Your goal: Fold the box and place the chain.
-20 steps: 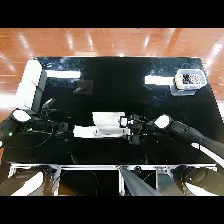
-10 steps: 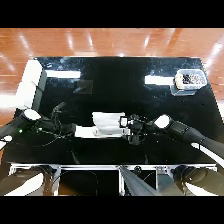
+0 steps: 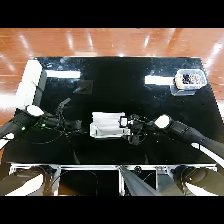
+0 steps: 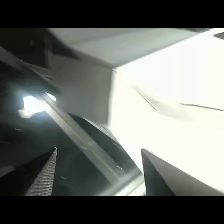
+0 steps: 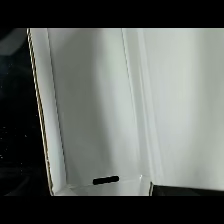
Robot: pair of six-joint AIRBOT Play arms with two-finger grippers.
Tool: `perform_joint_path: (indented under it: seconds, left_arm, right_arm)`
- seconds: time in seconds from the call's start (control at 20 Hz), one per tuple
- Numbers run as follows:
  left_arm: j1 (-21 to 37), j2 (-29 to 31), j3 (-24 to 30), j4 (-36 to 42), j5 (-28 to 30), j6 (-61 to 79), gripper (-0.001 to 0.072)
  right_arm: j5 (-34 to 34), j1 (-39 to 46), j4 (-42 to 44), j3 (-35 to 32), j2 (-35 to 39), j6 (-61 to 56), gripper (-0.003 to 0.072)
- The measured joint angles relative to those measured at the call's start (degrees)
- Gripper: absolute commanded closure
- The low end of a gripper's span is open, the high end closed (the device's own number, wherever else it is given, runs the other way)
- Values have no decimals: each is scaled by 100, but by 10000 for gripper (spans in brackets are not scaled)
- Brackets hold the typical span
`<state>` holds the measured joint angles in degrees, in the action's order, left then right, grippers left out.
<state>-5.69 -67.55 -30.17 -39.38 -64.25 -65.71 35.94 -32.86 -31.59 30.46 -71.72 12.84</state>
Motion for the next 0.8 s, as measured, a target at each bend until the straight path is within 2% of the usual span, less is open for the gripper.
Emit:
perform_joint_path:
  seconds: [0.2,0.35,0.6,0.8]
  left_arm:
    - [-74,251,-149,39,-68,-358,86]
    - [-411,448,-188,0,170,-789,85]
    - [-1449,791,-203,-717,964,-2096,85]
    - [-2267,879,-229,-1049,1856,-3067,86]
  right_arm:
    - [0,0,0,0,0,0,109]
    - [-4,0,2,0,0,0,109]
    - [-13,0,0,0,0,0,109]
    - [-17,0,2,0,0,0,109]
